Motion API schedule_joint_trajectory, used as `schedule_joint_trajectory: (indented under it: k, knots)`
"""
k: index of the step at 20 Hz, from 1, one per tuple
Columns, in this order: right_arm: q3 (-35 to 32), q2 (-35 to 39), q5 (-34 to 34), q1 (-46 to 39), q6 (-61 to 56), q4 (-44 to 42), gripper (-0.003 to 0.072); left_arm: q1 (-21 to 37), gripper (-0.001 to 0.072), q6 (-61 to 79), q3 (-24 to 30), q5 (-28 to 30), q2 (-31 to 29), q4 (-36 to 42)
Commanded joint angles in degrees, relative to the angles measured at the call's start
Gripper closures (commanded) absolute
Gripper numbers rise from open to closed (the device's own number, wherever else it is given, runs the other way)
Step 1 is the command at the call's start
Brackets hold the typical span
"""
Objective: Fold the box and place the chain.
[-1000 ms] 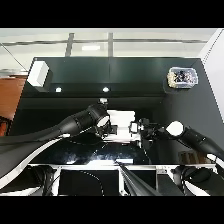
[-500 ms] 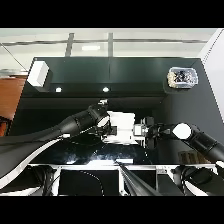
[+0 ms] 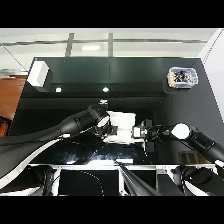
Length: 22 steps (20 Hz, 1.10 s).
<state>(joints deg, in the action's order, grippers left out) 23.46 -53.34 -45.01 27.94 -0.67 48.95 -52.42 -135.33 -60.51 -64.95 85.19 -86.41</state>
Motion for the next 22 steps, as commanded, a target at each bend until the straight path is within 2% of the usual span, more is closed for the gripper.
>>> schedule_joint_trajectory:
  k: [1, 2, 6, 10, 18, 21, 22]
  knots:
    - [0.0, -0.2, 0.4, 0.1, -0.7, -0.8, 0.0277, 0.0, 0.0679, 0.0, 0.0, 0.2, 0.0, 0.1]
    - [0.0, -0.2, 0.5, 0.1, -1.4, -0.8, 0.0332, 0.0, 0.0679, 0.0, 0.0, 0.2, 0.0, 0.1]
    - [-0.3, -0.6, 2.4, 1.2, -5.2, -2.0, 0.0384, 0.0, 0.0679, 0.0, 0.0, 0.2, 0.0, 0.1]
    - [-0.3, -2.8, 7.6, 3.8, -5.2, -9.1, 0.0384, 0.0, 0.0679, 0.0, 0.0, 0.2, 0.0, 0.1]
    - [-0.4, -3.3, 7.8, 4.1, -5.6, -9.3, 0.0385, 0.0, 0.0679, -0.1, 0.0, 0.4, 0.0, 0.1]
    - [-0.4, -3.3, 7.8, 4.1, -6.2, -9.3, 0.0380, 0.0, 0.0679, -0.1, 0.0, 0.3, 0.0, 0.1]
    - [-0.4, -3.3, 7.8, 4.1, -6.9, -9.3, 0.0277, 0.0, 0.0680, -0.1, 0.0, 0.3, 0.0, 0.1]
